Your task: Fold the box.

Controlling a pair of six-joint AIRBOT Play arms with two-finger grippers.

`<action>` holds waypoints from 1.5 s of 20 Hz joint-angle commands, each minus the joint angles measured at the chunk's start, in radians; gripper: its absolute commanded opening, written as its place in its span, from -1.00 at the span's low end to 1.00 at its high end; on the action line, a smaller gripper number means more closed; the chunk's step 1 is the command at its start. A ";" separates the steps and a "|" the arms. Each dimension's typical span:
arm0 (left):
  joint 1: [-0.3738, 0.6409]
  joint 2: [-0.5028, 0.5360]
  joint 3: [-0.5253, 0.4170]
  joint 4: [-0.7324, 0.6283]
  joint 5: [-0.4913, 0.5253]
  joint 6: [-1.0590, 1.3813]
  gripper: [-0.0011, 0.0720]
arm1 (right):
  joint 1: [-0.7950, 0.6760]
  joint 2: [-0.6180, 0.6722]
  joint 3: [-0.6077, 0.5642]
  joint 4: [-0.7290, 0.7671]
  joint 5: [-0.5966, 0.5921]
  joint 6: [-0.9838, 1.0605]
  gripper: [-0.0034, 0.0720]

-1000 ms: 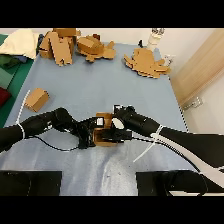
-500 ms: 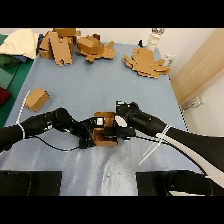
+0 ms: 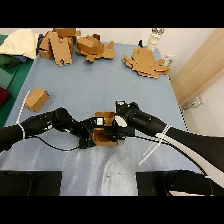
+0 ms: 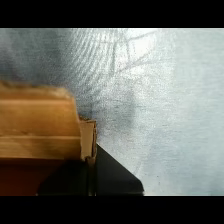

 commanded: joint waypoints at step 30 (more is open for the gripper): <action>0.001 0.038 0.002 0.189 0.025 -0.150 0.44 | 0.078 0.019 0.023 -0.122 0.061 0.072 -0.07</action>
